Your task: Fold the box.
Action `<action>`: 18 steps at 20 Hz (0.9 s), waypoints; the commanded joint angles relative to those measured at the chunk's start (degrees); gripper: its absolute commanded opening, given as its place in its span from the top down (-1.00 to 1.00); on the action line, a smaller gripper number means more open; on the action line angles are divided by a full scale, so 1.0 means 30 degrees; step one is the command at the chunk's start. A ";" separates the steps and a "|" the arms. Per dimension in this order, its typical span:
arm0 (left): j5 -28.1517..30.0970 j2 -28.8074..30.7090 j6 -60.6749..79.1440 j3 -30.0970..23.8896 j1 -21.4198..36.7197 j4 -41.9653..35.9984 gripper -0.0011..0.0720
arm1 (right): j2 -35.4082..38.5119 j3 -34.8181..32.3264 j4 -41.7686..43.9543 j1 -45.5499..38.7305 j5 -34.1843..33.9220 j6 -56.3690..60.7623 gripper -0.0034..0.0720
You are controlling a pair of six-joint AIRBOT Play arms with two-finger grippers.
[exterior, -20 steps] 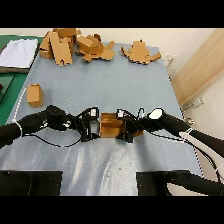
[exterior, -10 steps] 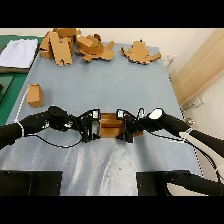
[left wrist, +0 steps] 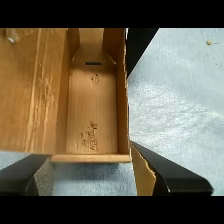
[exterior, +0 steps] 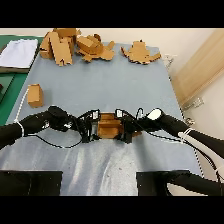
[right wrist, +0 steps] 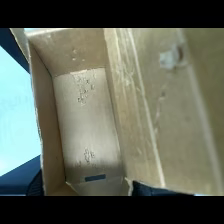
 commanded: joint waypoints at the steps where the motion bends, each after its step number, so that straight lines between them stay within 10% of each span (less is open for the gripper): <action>1: -0.0044 -0.0015 0.0015 0.0015 -0.0015 0.0510 -0.83 | -0.0022 0.0007 0.0168 0.0714 -0.0080 0.0000 -0.68; 18: 0.0015 0.0051 -0.1625 0.0022 -0.0007 0.3133 -0.83 | -0.0029 0.0007 0.0364 0.1290 -0.0546 0.0015 -0.68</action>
